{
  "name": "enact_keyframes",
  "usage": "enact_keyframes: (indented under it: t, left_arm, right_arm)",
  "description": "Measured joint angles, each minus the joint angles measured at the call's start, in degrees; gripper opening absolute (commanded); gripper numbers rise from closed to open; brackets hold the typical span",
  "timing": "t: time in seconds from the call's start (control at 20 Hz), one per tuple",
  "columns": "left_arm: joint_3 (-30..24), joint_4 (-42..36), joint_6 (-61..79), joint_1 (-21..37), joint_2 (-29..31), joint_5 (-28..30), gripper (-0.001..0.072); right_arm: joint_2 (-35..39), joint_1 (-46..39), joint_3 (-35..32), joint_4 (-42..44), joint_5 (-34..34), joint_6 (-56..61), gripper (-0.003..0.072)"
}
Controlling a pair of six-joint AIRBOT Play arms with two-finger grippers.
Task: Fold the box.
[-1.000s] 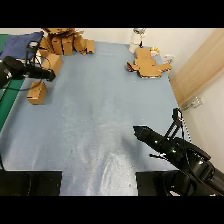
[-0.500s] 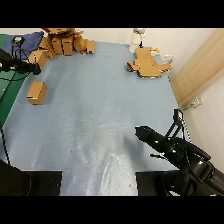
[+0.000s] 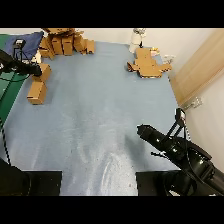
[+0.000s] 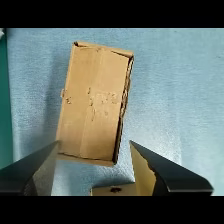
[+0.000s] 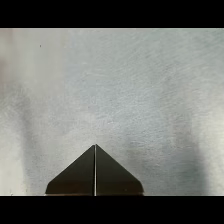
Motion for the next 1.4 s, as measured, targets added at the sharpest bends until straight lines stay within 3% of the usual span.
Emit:
enact_keyframes:
  t: [0.3, 0.35, 0.45, 0.7, 0.9, 1.15, 1.4]
  left_arm:
    - [0.1, 0.2, -0.1, 0.8, 3.8, -1.9, 0.0705]
    - [0.1, 0.2, -0.1, 1.0, 5.3, -3.0, 0.0629]
    - [0.1, 0.1, -0.4, 1.3, 8.3, -5.9, 0.0023]
    - [-0.3, -2.6, -1.5, -0.2, 13.1, -20.9, 0.0010]
    - [-6.4, -9.0, -2.5, -3.8, 16.1, -31.8, 0.0009]
    - [-21.1, -12.7, -3.3, -12.9, 25.0, -33.8, 0.0010]
    - [-32.4, -16.5, -4.2, -22.6, 33.1, -32.4, 0.0011]
  right_arm:
    - [0.0, 0.0, 0.0, 0.0, 0.0, 0.0, 0.0004]
    - [0.0, 0.0, 0.0, 0.0, 0.0, 0.0, 0.0004]
    - [0.0, 0.0, 0.0, 0.0, 0.0, 0.0, 0.0004]
    - [-3.1, 0.0, 0.0, -1.2, -4.1, 0.0, 0.0004]
    - [-9.8, -1.1, 0.0, -2.6, -12.5, -0.1, 0.0005]
    - [-16.9, -4.0, 1.7, -3.1, -23.6, -2.2, 0.0004]
    - [-22.8, -4.8, 6.1, -3.1, -29.4, -7.2, 0.0005]
